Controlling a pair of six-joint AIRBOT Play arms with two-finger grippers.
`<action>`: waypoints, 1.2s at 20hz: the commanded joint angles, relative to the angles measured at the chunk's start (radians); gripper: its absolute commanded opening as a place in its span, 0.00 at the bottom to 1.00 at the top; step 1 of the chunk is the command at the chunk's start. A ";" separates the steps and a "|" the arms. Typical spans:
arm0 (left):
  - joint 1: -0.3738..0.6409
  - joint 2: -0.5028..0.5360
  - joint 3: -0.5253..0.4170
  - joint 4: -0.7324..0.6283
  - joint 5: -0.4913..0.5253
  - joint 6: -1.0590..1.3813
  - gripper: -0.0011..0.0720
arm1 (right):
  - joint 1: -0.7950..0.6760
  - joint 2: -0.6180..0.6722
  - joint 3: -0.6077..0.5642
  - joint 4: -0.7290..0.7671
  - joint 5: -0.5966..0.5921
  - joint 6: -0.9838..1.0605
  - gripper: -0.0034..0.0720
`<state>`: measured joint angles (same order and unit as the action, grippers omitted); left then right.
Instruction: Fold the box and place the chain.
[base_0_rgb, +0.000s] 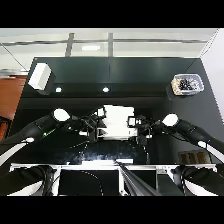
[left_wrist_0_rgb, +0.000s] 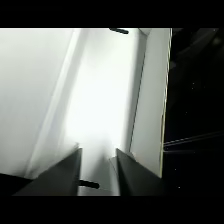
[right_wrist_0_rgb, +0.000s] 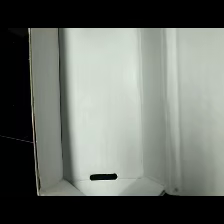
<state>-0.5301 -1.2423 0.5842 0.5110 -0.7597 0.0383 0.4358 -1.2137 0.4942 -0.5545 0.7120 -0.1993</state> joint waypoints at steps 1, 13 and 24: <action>0.000 -0.003 0.001 0.012 -0.003 0.011 0.74 | 0.000 -0.001 0.000 0.000 0.000 0.001 0.47; 0.248 0.247 0.059 0.540 -0.071 -0.715 0.05 | 0.001 -0.001 0.000 0.003 -0.005 0.005 0.47; 0.649 0.109 -0.031 0.391 -0.402 -1.417 0.05 | 0.000 -0.001 0.000 0.003 -0.005 0.005 0.47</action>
<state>0.0795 -1.0531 0.5720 0.9962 -1.0561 -1.2770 0.4358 -1.2144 0.4942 -0.5522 0.7063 -0.1944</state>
